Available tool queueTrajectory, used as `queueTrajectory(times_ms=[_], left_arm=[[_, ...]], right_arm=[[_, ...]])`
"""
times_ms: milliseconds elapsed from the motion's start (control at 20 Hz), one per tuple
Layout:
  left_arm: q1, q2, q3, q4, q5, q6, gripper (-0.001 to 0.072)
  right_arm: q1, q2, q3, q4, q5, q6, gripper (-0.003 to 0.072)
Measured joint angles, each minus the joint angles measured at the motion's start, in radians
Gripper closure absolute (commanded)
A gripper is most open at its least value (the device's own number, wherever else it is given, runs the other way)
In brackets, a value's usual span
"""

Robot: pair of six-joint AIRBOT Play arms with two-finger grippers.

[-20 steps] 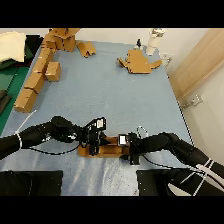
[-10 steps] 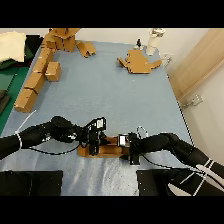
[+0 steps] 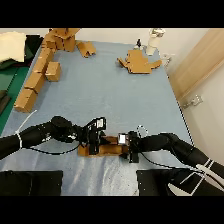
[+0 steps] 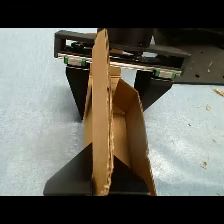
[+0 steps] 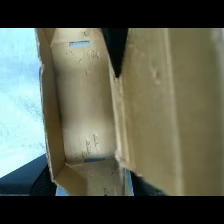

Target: Fold the box.

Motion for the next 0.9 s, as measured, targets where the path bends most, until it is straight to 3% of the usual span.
queueTrajectory(times_ms=[900], left_arm=[[0.003, -0.001, 0.0, -0.084, -0.002, -0.002, 0.0696]], right_arm=[[0.034, 0.0, 0.0, -0.002, -0.054, 0.01, 0.0103]])
